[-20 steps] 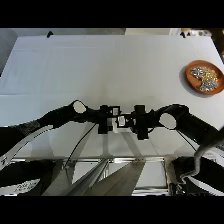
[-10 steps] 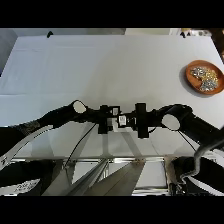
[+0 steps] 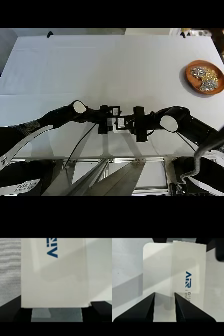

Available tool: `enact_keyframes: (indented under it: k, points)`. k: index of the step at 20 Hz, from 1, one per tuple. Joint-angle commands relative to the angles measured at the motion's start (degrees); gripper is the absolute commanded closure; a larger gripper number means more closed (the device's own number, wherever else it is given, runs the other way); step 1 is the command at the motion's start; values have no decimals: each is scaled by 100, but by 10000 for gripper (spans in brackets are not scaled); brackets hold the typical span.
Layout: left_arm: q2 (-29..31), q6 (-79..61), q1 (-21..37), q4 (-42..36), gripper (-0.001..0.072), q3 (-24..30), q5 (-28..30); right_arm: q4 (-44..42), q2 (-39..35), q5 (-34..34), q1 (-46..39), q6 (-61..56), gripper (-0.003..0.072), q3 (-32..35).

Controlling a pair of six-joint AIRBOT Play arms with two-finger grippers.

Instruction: Fold the box and place the chain.

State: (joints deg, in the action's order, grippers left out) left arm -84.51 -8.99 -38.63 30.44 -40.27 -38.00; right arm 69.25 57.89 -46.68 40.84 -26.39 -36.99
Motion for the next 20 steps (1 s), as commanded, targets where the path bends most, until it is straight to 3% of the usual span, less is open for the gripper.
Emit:
enact_keyframes:
  k: [1,14,15,16,20]
  points:
    - [4,0,-2,2,697,2,0,424,52,186,46,-334,442,15]
    - [4,0,-2,2,697,2,2,863,-111,444,46,-647,446,15]
    - [4,0,-2,2,697,2,0,929,-131,450,46,-717,450,15]
    - [4,0,-2,2,697,2,0,962,-144,446,46,-728,519,15]
    - [4,0,-2,2,697,2,2,962,-146,494,46,-730,520,15]
